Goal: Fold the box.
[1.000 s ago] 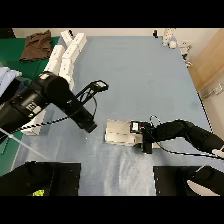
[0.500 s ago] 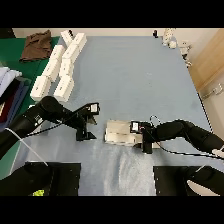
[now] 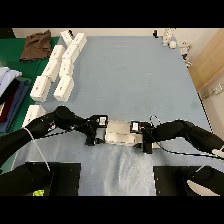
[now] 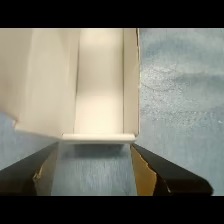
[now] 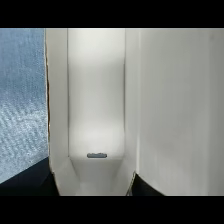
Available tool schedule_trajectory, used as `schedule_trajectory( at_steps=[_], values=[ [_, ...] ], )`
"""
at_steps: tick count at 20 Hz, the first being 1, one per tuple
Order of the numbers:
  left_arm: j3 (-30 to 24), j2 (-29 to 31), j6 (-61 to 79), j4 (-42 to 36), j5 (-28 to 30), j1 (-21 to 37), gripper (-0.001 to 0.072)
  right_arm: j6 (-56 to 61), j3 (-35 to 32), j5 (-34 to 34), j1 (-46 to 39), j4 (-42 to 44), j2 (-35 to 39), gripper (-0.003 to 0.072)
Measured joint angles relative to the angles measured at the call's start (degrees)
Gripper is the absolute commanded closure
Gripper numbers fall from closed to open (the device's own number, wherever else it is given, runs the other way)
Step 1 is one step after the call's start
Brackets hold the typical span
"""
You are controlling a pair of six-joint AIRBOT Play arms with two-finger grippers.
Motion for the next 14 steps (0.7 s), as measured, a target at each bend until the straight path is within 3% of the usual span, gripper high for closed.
schedule_trajectory(
  at_steps=[14],
  values=[
    [-2.58,-2.03,-1.27,-1.84,1.38,-3.69,0.0051,0.0,0.0,-0.15,0.04,0.0,0.0,0.0168]
  ],
)
